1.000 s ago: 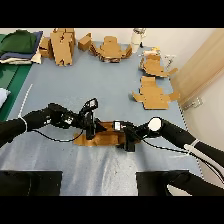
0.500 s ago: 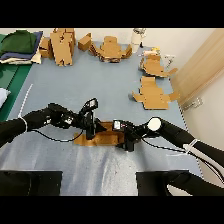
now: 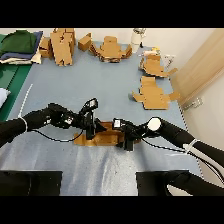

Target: Fold the box.

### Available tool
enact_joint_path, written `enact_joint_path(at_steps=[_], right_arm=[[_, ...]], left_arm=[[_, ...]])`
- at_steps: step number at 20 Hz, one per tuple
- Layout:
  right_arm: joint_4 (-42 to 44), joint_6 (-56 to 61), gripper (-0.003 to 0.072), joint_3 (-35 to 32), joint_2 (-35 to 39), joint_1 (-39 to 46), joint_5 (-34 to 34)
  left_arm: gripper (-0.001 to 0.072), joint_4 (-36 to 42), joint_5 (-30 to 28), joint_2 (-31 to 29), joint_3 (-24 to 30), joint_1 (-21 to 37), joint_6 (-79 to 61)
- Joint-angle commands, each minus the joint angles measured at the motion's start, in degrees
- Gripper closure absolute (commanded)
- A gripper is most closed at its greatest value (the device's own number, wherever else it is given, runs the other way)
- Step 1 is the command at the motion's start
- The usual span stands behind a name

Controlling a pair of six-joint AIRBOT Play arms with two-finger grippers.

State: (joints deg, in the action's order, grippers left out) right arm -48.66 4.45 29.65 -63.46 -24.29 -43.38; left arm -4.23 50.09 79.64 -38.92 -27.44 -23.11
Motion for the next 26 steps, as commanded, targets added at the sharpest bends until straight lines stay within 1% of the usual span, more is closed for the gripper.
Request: enact_joint_path(at_steps=[1, 7, 8, 9, 10, 26], right_arm=[[-0.42, 0.02, -0.0015, 0.02, -0.15, 0.0, 0.35], [-1.99, 0.04, -0.0013, 0.02, -0.15, 0.0, 0.37], [-2.08, 0.04, 0.0007, 0.02, -0.13, 0.0, 0.39], [-2.29, 0.04, 0.013, 0.02, -0.13, 0.0, 0.37], [-2.56, 0.02, 0.0169, 0.02, -0.13, 0.0, 0.37], [-2.49, 0.02, 0.0164, 0.02, -0.13, -0.11, 0.81]], left_arm=[[0.0695, -0.02, -0.02, 0.02, -0.04, 0.0, 0.02], [0.0695, -0.02, -0.02, 0.0, -0.04, 0.0, 0.04], [0.0695, -0.02, 0.0, 0.0, -0.04, 0.0, 0.04], [0.0695, -0.02, -0.02, 0.0, -0.04, 0.0, 0.04], [0.0695, -0.02, -0.02, 0.02, -0.04, 0.0, 0.04], [0.0695, -0.02, -0.02, 0.0, -0.04, 0.0, 0.07]])
